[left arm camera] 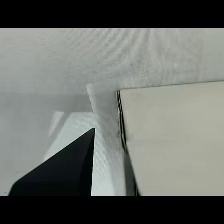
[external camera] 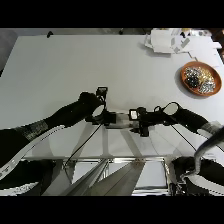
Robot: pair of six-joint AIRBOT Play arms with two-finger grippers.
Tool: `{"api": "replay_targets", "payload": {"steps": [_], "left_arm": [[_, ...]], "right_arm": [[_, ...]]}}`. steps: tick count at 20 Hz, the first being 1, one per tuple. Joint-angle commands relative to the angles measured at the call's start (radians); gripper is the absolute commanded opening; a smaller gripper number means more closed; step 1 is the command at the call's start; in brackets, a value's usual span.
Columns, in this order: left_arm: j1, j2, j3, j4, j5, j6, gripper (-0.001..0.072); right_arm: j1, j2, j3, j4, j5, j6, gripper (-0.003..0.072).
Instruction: Fold the box and place the chain.
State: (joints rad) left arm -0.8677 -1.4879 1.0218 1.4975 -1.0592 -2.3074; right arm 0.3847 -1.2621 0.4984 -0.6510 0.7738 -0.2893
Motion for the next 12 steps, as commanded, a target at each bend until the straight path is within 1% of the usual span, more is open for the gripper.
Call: {"api": "replay_targets", "payload": {"steps": [1, 3, 5, 6, 7, 8, 9, 12], "left_arm": [[-0.019, -0.030, 0.012, 0.000, 0.031, -0.031, 0.0241], [-0.026, -0.039, 0.013, 0.000, 0.031, -0.032, 0.0240], [-0.028, -0.039, 0.014, -0.001, 0.042, -0.033, 0.0195], [-0.030, -0.039, 0.014, 0.000, 0.046, -0.048, 0.0194], [-0.032, -0.039, 0.014, 0.000, 0.056, -0.058, 0.0168], [-0.034, -0.039, 0.014, 0.000, 0.063, -0.058, 0.0066], [-0.037, -0.039, 0.014, 0.000, 0.064, -0.057, 0.0007], [-0.044, -0.040, 0.014, 0.003, 0.064, -0.057, 0.0003]], "right_arm": [[0.000, 0.001, 0.000, 0.001, 0.000, 0.000, 0.0297], [0.000, 0.001, 0.000, 0.000, 0.000, 0.000, 0.0297], [0.000, 0.001, 0.000, 0.000, 0.000, 0.000, 0.0297], [0.000, 0.001, 0.000, 0.001, 0.000, 0.000, 0.0297], [0.000, 0.001, 0.000, 0.000, 0.000, 0.000, 0.0297], [0.000, 0.001, 0.000, 0.001, 0.000, 0.000, 0.0297], [0.000, 0.001, 0.000, 0.000, 0.000, 0.000, 0.0297], [0.000, 0.001, 0.000, 0.001, 0.000, 0.000, 0.0297]]}}
